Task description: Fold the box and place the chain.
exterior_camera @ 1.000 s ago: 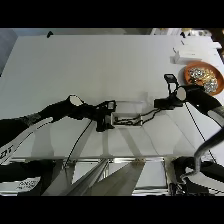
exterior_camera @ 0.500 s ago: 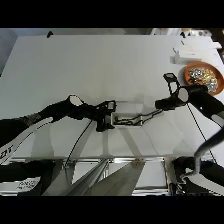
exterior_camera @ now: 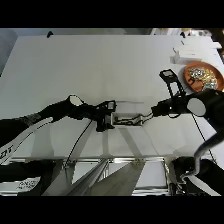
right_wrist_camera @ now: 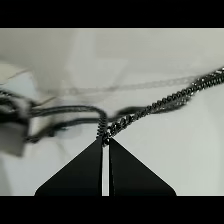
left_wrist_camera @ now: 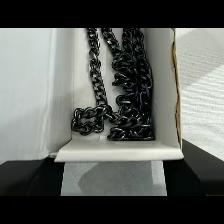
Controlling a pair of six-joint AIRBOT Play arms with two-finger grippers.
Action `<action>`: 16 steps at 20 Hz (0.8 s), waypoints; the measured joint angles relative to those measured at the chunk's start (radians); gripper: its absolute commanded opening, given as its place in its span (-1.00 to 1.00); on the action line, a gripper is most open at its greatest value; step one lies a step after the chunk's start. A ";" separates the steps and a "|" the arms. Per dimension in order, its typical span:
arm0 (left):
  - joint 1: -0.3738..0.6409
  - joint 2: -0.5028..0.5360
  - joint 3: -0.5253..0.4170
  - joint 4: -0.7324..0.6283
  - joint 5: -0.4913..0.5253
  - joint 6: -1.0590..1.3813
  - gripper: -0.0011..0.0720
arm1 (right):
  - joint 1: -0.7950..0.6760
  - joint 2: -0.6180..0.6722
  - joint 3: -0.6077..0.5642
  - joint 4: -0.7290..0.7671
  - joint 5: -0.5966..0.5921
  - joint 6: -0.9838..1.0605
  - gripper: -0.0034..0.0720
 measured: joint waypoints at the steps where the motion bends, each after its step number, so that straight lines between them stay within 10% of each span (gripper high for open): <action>1: 0.000 0.000 0.000 0.000 0.000 0.000 -0.23 | 0.027 0.022 0.000 0.024 0.004 -0.001 -0.87; 16: 0.000 0.000 0.000 0.000 0.000 0.000 -0.23 | 0.341 0.060 0.000 0.275 -0.340 0.005 -0.86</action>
